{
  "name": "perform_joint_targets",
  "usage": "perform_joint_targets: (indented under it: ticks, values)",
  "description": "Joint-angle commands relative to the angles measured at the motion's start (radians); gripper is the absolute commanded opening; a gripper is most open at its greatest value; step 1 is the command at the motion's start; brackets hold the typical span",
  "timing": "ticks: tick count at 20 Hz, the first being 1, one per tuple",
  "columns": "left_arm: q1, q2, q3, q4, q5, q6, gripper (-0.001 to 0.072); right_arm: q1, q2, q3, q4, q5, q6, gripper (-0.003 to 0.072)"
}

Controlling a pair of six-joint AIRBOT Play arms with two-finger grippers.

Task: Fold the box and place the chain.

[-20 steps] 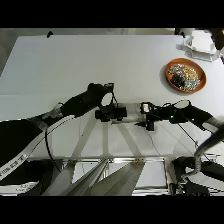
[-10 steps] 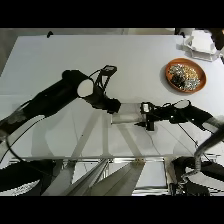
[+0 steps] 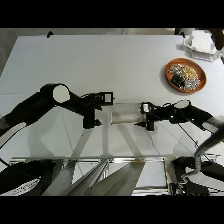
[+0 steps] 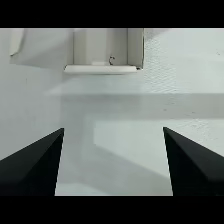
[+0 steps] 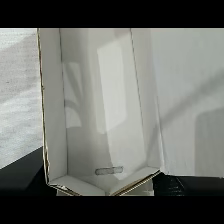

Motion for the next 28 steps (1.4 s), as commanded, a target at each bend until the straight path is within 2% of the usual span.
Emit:
perform_joint_targets:
  ticks: [1, 6, 10, 15, 28]
  values:
    - [0.027, -0.063, -0.078, -0.129, 0.142, 0.228, 0.0704, 0.0, 0.0, 0.0, 0.0, 0.0, 0.0, 0.048]
    - [0.006, -0.193, -0.078, -0.201, 0.193, 0.332, 0.0705, 0.0, 0.0, 0.0, 0.0, 0.0, 0.0, 0.048]
    - [0.008, -0.197, -0.078, -0.206, 0.251, 0.335, 0.0707, 0.0, 0.0, 0.0, 0.0, 0.0, 0.0, 0.048]
    - [-0.013, -0.205, -0.078, -0.276, 0.25, 0.435, 0.0708, 0.0, 0.0, 0.0, 0.0, 0.0, 0.0, 0.048]
    - [-0.033, -0.206, -0.078, -0.336, 0.25, 0.436, 0.0708, 0.0, 0.0, 0.0, 0.0, 0.0, 0.0, 0.048]
